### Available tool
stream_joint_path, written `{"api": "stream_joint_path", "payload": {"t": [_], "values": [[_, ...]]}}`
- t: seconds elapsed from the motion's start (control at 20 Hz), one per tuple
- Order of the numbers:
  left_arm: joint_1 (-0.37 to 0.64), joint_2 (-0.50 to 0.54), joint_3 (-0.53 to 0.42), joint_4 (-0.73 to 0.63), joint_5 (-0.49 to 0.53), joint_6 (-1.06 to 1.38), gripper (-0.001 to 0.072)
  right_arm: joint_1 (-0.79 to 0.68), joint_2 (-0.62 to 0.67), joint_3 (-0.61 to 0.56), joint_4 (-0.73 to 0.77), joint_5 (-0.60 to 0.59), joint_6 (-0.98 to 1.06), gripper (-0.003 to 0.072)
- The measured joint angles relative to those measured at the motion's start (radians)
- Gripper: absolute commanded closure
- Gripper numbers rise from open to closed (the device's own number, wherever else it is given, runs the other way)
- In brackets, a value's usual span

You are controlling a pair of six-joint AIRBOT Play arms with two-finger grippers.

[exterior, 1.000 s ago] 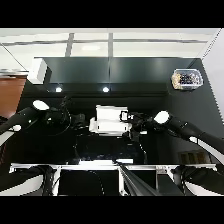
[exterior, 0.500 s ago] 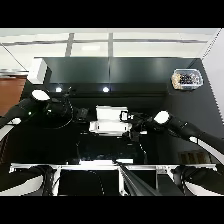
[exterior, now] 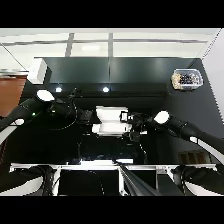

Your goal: Fold the box and place the chain.

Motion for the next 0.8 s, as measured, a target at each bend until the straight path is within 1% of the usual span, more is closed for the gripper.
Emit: {"api": "stream_joint_path", "payload": {"t": [0.1, 0.5, 0.8], "values": [[-0.002, 0.0, 0.0, 0.006, -0.005, 0.0, -0.0006, 0.0, 0.0, 0.0, 0.0, 0.0, 0.0, 0.0217], [0.006, 0.0, 0.0, 0.005, -0.011, 0.043, -0.0011, 0.0, 0.0, 0.0, 0.003, -0.003, 0.003, 0.0217], [0.083, -0.001, 0.0, -0.001, -0.076, 0.088, -0.0011, 0.0, -0.001, 0.0, 0.004, -0.004, 0.003, 0.0216]]}}
